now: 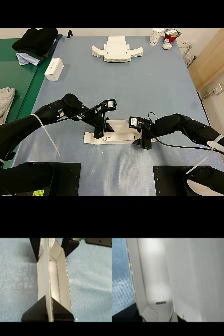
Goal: Fold the box.
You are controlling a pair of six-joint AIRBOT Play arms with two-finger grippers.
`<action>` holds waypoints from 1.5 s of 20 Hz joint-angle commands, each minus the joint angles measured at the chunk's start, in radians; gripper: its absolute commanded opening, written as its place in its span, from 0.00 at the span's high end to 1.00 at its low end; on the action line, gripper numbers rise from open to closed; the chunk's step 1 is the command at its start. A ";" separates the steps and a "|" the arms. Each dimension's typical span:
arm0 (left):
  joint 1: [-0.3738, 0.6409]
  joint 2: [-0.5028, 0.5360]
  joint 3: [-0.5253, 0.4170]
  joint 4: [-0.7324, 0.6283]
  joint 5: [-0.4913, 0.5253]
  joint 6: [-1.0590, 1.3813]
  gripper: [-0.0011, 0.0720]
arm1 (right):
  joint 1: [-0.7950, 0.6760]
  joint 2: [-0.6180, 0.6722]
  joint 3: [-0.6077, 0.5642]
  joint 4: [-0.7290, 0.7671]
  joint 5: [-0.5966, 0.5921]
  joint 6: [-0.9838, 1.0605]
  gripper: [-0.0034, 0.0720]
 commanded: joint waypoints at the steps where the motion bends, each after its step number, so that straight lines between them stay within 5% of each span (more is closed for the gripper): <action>1: 0.000 -0.001 0.000 -0.001 0.000 0.000 0.97 | 0.001 -0.001 0.000 0.000 0.000 0.000 0.32; 12: 0.000 -0.001 0.000 -0.003 0.010 0.000 0.96 | 0.001 -0.001 0.000 0.000 0.000 0.000 0.32; 13: 0.000 -0.001 0.000 -0.003 0.008 0.000 0.90 | 0.001 -0.001 0.000 0.000 0.000 0.000 0.32; 14: 0.000 -0.001 0.000 -0.004 0.011 -0.001 0.56 | 0.001 -0.001 0.000 0.000 0.000 0.000 0.32; 15: 0.000 -0.001 0.000 -0.004 0.010 -0.003 0.47 | 0.001 -0.001 0.000 0.000 0.000 0.000 0.32; 20: 0.010 0.015 0.001 0.021 0.001 -0.121 0.46 | 0.001 -0.001 0.000 0.000 0.000 0.000 0.32; 23: 0.051 0.084 0.013 0.182 -0.067 -0.385 0.46 | 0.001 -0.001 0.000 0.000 0.000 0.000 0.32; 27: 0.129 0.206 0.015 0.323 -0.224 -0.810 0.52 | 0.001 -0.001 0.000 0.000 0.000 0.000 0.32; 29: 0.139 0.232 0.014 0.318 -0.321 -0.876 0.97 | 0.001 -0.001 0.000 0.000 0.000 0.000 0.32; 30: 0.134 0.232 0.013 0.290 -0.362 -0.899 0.96 | 0.001 -0.001 0.000 0.000 0.000 0.000 0.32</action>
